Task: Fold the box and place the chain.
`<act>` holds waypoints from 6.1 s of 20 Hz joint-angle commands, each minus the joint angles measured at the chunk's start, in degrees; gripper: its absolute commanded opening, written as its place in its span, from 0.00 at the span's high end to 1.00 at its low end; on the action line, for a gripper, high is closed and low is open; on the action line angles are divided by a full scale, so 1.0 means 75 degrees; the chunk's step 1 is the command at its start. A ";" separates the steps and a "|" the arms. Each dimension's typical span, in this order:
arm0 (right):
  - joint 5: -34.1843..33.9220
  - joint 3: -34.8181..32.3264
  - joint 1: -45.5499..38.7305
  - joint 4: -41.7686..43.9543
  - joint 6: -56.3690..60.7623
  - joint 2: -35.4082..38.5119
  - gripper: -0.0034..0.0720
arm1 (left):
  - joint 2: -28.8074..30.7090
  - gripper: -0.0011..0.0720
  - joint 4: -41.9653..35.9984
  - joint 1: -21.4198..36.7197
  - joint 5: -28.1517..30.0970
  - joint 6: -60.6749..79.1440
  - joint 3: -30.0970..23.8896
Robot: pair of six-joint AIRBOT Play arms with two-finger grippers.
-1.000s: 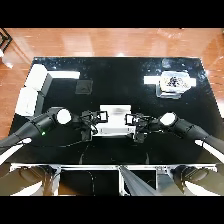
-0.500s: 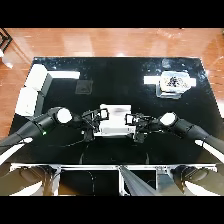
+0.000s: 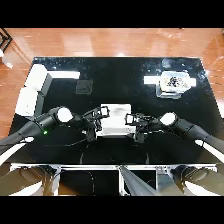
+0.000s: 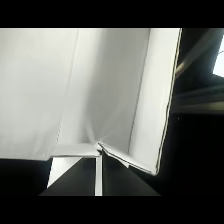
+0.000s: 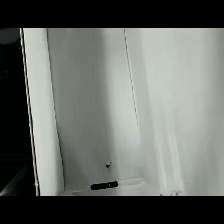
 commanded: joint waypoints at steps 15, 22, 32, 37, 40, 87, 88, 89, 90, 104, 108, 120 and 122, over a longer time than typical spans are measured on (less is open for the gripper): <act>0.0000 0.0000 0.0009 0.0003 0.0000 -0.0003 0.51 | -0.0271 0.76 -0.0761 -0.0370 0.0280 0.0638 0.0000; 0.0000 0.0000 0.0009 0.0003 0.0000 -0.0003 0.51 | -0.0076 0.77 -0.0764 -0.0367 0.0335 0.0641 0.0009; 0.0000 0.0000 0.0009 0.0003 0.0000 -0.0003 0.51 | 0.1408 0.96 -0.0504 0.0265 0.0108 0.0070 0.0006; 0.0000 0.0000 0.0009 0.0003 0.0000 -0.0003 0.51 | 0.2244 0.96 0.1198 0.1897 -0.0842 -0.3544 0.0006; 0.0000 0.0000 0.0009 0.0003 0.0000 0.0000 0.51 | 0.2250 0.96 0.1635 0.3401 -0.1947 -0.4669 -0.0061; 0.0000 0.0000 0.0009 0.0000 0.0000 -0.0003 0.51 | -0.0542 0.12 -0.2124 0.3086 -0.3398 -0.5616 0.0146; 0.0000 0.0000 0.0009 0.0000 0.0000 -0.0003 0.51 | -0.0542 0.12 -0.2294 0.2978 -0.3392 -0.5613 0.0146; 0.0000 0.0000 0.0009 0.0000 0.0000 -0.0003 0.51 | -0.0542 0.12 -0.2349 0.2827 -0.3357 -0.5613 0.0146; 0.0000 0.0000 0.0009 0.0003 0.0000 0.0000 0.51 | -0.0545 0.12 -0.2361 0.2699 -0.3319 -0.5590 0.0146; 0.0000 0.0000 0.0009 0.0000 0.0000 -0.0003 0.51 | -0.0542 0.14 -0.2532 0.2425 -0.3045 -0.6210 0.0146; 0.0000 0.0000 0.0009 0.0000 0.0000 -0.0003 0.51 | -0.0542 0.16 -0.2465 0.1912 -0.2594 -0.6779 0.0149; 0.0000 0.0000 0.0009 0.0000 0.0000 -0.0003 0.51 | -0.0525 0.22 -0.1684 0.1192 -0.1824 -0.7892 0.0248; 0.0000 0.0000 0.0009 0.0000 0.0000 -0.0003 0.51 | -0.0525 0.22 -0.1478 0.1189 -0.1789 -0.8052 0.0396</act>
